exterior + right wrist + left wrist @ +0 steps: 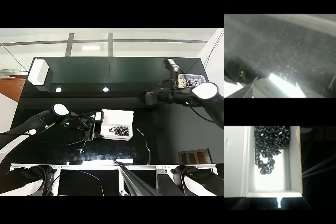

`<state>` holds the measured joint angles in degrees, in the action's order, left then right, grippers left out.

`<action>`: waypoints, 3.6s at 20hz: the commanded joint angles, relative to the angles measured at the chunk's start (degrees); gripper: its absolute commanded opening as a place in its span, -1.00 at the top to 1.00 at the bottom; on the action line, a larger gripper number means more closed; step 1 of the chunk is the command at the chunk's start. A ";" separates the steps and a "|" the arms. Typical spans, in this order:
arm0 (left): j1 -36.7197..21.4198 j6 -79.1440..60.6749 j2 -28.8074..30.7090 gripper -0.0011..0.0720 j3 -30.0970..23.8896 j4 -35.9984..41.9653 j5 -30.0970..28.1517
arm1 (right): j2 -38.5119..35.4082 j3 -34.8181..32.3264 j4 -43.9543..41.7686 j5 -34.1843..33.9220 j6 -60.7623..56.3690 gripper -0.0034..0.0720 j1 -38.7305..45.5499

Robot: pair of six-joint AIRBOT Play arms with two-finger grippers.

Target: Fold the box and place the chain.

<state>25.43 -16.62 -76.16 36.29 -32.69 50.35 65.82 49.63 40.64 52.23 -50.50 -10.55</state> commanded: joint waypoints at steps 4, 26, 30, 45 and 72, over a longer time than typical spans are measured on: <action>0.02 0.22 -0.04 -0.12 0.04 0.15 -0.44 | 8.63 4.02 0.17 20.98 5.62 -0.68 -2.34; 0.00 0.24 -0.04 -0.12 0.04 0.17 -0.44 | 0.81 -3.50 8.81 9.73 14.47 -0.95 -13.90; 0.00 0.24 -0.04 -0.12 0.04 0.15 -0.44 | 0.79 -4.07 9.60 9.49 16.48 -0.95 -18.49; 0.00 0.24 -0.04 -0.12 0.04 0.17 -0.44 | -2.99 -4.09 22.49 2.47 9.55 -0.95 -25.24; 0.00 0.24 -0.04 -0.12 0.04 0.17 -0.44 | -3.08 -3.65 29.88 3.56 12.74 -0.96 -28.61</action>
<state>25.43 -16.36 -76.16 36.29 -32.51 49.89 62.74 46.09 69.49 56.77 -37.54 -38.94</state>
